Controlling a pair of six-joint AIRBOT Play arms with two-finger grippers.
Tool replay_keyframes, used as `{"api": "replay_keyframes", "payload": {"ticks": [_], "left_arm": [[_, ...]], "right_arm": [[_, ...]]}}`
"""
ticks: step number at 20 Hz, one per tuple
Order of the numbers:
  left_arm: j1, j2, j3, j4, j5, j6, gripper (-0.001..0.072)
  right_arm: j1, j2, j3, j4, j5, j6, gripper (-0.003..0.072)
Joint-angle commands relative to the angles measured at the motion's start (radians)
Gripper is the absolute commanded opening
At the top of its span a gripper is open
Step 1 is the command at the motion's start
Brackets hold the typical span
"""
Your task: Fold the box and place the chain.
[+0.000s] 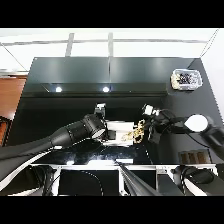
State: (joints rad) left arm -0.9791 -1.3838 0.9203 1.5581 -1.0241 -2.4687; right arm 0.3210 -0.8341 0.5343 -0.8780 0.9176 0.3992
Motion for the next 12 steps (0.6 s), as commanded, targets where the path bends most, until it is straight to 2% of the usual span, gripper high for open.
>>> {"api": "replay_keyframes", "payload": {"ticks": [1, 4, 6, 12], "left_arm": [[0.000, 0.000, 0.000, 0.000, 0.000, 0.000, 0.0030], [0.000, 0.000, 0.000, 0.000, 0.000, 0.000, 0.0030], [0.000, 0.000, 0.000, 0.000, 0.000, 0.000, 0.0030], [0.000, 0.000, 0.000, 0.000, 0.000, 0.000, 0.0030]], "right_arm": [[-0.011, 0.118, 0.114, -0.035, 0.152, 0.257, 0.0012], [-0.011, 0.141, 0.250, -0.002, 0.249, 0.366, 0.0012], [-0.011, 0.141, 0.344, 0.080, 0.299, 0.389, 0.0012], [-0.011, 0.140, 0.524, 0.272, 0.309, 0.462, 0.0012]]}}
